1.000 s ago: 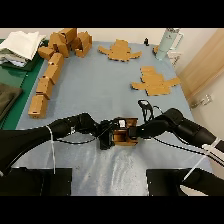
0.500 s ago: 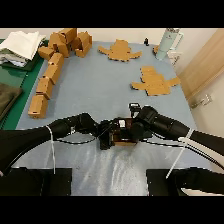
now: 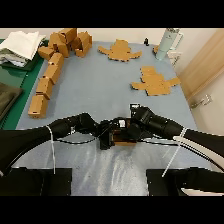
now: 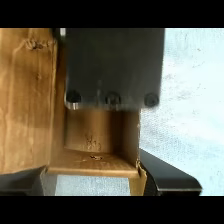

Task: Fold the box.

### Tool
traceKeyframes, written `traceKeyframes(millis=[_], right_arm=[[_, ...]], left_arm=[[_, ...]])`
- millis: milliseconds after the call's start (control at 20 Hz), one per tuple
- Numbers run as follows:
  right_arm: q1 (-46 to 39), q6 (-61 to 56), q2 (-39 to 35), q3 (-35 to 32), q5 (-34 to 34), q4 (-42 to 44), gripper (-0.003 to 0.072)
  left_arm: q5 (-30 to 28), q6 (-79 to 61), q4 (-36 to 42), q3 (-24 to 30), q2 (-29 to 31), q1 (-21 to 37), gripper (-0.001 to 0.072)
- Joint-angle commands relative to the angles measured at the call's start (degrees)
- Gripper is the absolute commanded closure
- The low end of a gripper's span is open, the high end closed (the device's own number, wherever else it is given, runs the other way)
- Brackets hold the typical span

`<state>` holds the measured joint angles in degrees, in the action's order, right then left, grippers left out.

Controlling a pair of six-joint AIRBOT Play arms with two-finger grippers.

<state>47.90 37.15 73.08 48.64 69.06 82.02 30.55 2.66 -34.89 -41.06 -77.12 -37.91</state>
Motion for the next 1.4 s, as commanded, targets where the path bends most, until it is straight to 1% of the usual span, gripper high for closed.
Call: traceKeyframes(millis=[0,200,250,300,350,450,550,700,950,1050,1100,1150,1200,1350], right_arm=[[0.1,0.4,0.1,0.0,-0.2,-0.4,0.068],[0.1,0.7,0.1,0.0,-0.4,-0.9,0.0679],[0.1,0.9,0.1,0.0,-0.6,-0.8,0.0529],[0.1,0.9,0.1,0.0,-0.6,-0.8,0.0396],[0.1,1.0,0.1,0.0,-0.6,-0.5,0.0379],[0.1,2.1,0.0,0.7,-0.3,0.5,0.0379],[0.1,3.1,0.0,2.2,1.7,1.2,0.0201],[0.0,4.0,-0.2,5.4,8.0,0.6,0.0201],[-0.2,4.0,-5.2,6.8,11.6,0.0,0.0206],[-0.6,4.0,-6.8,6.9,15.1,-2.6,0.0258],[-0.6,4.0,-7.6,6.9,16.3,-4.2,0.0258],[-0.6,4.0,-8.7,6.9,16.7,-5.2,0.0287],[-0.9,4.2,-9.6,6.9,17.1,-6.3,0.0351],[-5.2,8.5,-10.3,6.8,19.8,-10.1,0.0613]], left_arm=[[0.0,-0.1,0.0,0.0,0.0,0.0,0.0274],[0.0,-0.1,0.0,0.0,0.0,0.0,0.0274],[0.0,-0.1,0.0,0.0,0.0,0.0,0.0274],[0.0,-0.1,0.0,0.0,0.0,0.0,0.0274],[0.0,-0.1,0.0,0.0,0.0,0.0,0.0274],[0.0,-0.1,0.0,0.0,0.0,0.0,0.0274],[0.0,-0.1,0.0,0.0,0.0,0.0,0.0274],[0.0,-0.1,0.0,0.0,0.0,0.0,0.0274],[0.0,-0.1,0.0,0.0,0.0,0.0,0.0274],[0.0,-0.1,0.0,0.0,0.0,0.0,0.0274],[0.0,-0.1,0.0,0.0,0.0,0.0,0.0274],[0.0,-0.1,0.0,0.0,0.0,0.0,0.0274],[0.0,-0.1,0.0,0.0,0.0,0.0,0.0274],[0.0,-0.1,0.0,0.0,0.0,0.0,0.0274]])
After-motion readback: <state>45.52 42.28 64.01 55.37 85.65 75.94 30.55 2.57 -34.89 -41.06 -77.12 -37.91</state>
